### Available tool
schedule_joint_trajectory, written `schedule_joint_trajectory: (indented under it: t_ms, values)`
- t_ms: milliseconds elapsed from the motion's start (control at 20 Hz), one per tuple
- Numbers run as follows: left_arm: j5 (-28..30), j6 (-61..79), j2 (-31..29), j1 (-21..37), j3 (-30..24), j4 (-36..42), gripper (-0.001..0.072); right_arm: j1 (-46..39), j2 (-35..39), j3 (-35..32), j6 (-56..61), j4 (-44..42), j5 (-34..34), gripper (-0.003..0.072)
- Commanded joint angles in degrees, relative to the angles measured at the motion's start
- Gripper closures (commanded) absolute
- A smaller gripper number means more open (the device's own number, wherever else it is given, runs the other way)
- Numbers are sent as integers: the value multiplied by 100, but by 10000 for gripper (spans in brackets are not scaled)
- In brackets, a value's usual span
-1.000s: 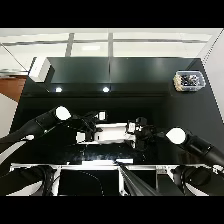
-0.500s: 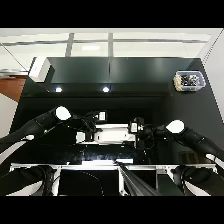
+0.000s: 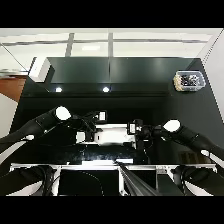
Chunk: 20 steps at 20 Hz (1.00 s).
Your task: Fold the box and place the chain.
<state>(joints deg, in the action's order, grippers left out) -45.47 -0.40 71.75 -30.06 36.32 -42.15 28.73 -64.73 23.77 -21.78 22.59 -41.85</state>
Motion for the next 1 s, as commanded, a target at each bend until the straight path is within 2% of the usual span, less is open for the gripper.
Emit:
schedule_joint_trajectory:
  t_ms: [0,200,700,950]
  values:
    - [7,-2,2,0,4,-2,682,17,-48,35,254,149,63,37]
    - [4,-2,2,0,4,-2,682,223,-162,133,616,498,219,37]
    - [0,-2,2,0,4,-4,682,238,-166,140,638,599,179,37]
    - [4,-2,2,0,4,-4,682,417,-203,155,841,813,365,38]
